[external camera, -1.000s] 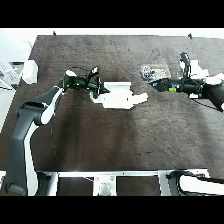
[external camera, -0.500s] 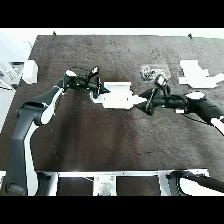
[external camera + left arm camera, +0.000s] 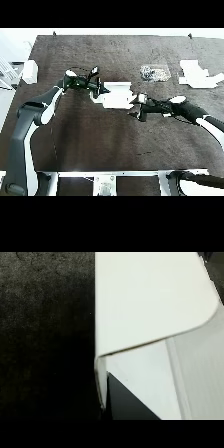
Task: Fold the box and place the chain.
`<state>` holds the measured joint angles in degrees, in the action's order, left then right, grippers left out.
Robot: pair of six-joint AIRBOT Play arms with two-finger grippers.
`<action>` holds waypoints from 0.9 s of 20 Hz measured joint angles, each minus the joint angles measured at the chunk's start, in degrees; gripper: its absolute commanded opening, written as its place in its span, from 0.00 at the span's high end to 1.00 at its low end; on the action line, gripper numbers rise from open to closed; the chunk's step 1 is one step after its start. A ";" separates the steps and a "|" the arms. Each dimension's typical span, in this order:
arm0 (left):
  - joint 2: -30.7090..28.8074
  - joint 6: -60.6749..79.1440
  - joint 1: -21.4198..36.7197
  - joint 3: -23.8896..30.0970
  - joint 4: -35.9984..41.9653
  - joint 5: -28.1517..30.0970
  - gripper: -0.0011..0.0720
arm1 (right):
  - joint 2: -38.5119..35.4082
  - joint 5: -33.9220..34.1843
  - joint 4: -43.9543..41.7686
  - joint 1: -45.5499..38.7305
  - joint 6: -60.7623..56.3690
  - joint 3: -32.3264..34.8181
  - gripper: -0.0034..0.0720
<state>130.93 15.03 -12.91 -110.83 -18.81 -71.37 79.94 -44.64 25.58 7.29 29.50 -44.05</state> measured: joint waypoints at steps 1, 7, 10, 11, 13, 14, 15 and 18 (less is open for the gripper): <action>0.00 0.00 0.00 0.00 0.00 0.00 0.95 | 0.35 1.44 0.15 0.55 0.31 0.00 0.13; 0.00 0.00 0.00 0.00 0.00 0.02 0.95 | 3.30 6.47 0.46 2.03 1.07 -1.27 0.13; 0.00 0.00 0.00 0.00 0.00 0.02 0.95 | 5.05 7.91 0.42 2.21 1.11 -2.91 0.13; 0.00 0.00 0.00 0.00 0.02 0.02 0.95 | 5.46 8.55 0.42 2.25 1.11 -3.54 0.13; 0.00 0.00 0.00 0.00 0.00 0.02 0.95 | 5.99 10.10 0.17 2.23 1.09 -4.68 0.14; 0.00 -0.02 0.00 0.00 0.00 0.02 0.95 | 6.16 10.49 -0.09 2.14 0.94 -5.27 0.14; 0.00 -0.02 0.00 0.00 0.00 0.02 0.95 | 6.25 10.86 -0.48 2.01 0.57 -5.86 0.14; 0.00 -0.02 0.00 0.00 0.00 0.04 0.95 | 6.43 11.65 -1.05 1.49 -1.53 -7.87 0.14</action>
